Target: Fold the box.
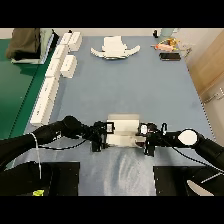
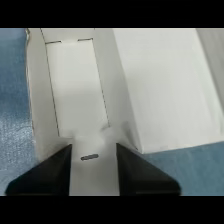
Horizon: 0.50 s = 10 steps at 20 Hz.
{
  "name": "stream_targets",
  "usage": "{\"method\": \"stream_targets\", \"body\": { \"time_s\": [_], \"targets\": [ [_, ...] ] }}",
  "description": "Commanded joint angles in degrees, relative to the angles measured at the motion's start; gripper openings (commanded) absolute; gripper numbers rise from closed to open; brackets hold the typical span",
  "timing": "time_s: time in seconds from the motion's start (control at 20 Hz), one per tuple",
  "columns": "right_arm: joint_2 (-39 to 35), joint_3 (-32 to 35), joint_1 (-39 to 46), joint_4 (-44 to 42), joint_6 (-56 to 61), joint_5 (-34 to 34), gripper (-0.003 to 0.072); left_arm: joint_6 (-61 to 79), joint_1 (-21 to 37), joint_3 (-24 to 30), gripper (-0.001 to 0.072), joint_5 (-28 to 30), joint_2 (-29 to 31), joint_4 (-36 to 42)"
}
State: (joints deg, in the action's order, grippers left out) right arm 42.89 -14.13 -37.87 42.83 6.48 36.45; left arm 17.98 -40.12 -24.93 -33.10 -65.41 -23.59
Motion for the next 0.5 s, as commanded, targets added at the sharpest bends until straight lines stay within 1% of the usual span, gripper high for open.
{"method": "stream_targets", "body": {
  "time_s": [0.0,0.05,0.1,0.15,0.2,0.35,0.45],
  "targets": [
    [-3.2,-0.6,0.1,11.5,20.9,0.2,0.0234,0.0,0.0,0.0,0.0594,0.0,0.0,0.0],
    [-4.5,-1.1,0.1,17.4,30.6,1.4,0.0112,0.0,0.0,0.0,0.0595,0.0,0.0,0.0],
    [-5.5,-1.8,0.1,22.8,39.6,3.2,0.0023,0.0,0.0,0.0,0.0594,0.0,0.0,0.0],
    [-6.4,-2.7,0.1,28.4,49.2,5.7,0.0003,0.0,0.0,0.0,0.0595,0.0,0.0,0.0],
    [-7.4,-3.8,0.1,32.9,58.5,8.9,0.0003,0.0,0.0,0.0,0.0594,0.0,0.0,0.0],
    [-10.0,-8.9,0.1,43.2,81.0,19.0,0.0002,0.0,0.0,0.0,0.0595,0.0,0.0,0.0],
    [-10.9,-12.3,0.8,54.8,104.0,27.9,0.0002,0.0,0.0,0.0,0.0594,0.0,0.0,0.0]
  ]
}}
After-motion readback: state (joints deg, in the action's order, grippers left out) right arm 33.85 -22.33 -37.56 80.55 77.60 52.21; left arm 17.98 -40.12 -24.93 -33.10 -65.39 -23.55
